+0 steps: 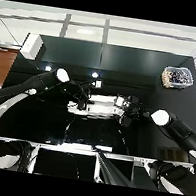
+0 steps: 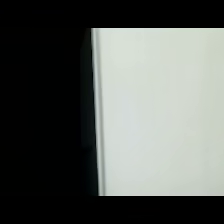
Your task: Fold the box and place the chain.
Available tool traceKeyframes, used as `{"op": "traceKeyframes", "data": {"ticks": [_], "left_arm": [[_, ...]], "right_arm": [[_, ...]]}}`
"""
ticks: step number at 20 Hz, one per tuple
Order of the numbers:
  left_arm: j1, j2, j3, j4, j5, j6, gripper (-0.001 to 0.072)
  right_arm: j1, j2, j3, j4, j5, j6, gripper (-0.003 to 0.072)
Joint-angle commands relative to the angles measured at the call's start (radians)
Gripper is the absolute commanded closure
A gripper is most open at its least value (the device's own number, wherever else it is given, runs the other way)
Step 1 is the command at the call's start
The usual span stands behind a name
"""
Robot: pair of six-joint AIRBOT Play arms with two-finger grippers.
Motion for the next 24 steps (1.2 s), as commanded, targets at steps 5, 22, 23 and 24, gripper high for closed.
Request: {"op": "traceKeyframes", "data": {"ticks": [5, 22, 23, 24], "left_arm": [[0.000, 0.000, -0.004, 0.005, 0.010, 0.024, 0.0683], [0.000, 0.000, -0.004, 0.004, -0.016, 0.084, 0.0682], [0.000, 0.000, -0.004, 0.004, -0.016, 0.084, 0.0682], [0.000, 0.000, -0.004, 0.004, -0.015, 0.084, 0.0682]], "right_arm": [[-0.050, -0.029, 0.001, 0.136, -0.010, -0.128, -0.0029], [-0.107, -0.159, 0.001, 0.318, 0.223, -0.388, -0.0029], [-0.107, -0.166, 0.001, 0.313, 0.223, -0.388, -0.0029], [-0.107, -0.172, 0.001, 0.313, 0.223, -0.389, -0.0029]]}}
